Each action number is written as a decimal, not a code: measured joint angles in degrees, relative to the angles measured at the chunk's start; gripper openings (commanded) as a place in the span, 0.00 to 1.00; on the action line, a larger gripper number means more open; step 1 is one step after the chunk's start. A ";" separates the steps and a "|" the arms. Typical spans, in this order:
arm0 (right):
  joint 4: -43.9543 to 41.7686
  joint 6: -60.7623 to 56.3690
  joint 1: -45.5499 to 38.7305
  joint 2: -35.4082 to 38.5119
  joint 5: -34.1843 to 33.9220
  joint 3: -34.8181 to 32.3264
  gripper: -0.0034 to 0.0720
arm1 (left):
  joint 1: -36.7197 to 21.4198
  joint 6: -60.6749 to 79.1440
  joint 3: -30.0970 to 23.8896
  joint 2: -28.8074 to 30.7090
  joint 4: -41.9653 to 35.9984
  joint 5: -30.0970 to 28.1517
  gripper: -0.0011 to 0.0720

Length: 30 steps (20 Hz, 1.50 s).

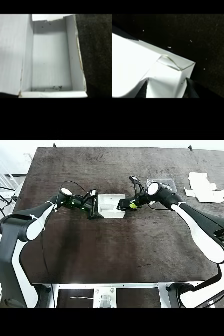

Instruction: Fold the box and place the chain.

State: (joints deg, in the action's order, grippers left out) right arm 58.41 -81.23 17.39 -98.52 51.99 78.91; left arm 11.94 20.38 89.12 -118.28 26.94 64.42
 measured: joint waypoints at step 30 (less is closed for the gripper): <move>29.90 -24.13 7.48 -11.78 18.08 23.19 0.64 | -0.04 0.00 0.00 0.00 0.00 0.07 0.59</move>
State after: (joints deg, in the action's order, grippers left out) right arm 88.31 -105.36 24.86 -110.30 70.06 102.10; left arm 11.90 20.38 89.12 -118.28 26.94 64.49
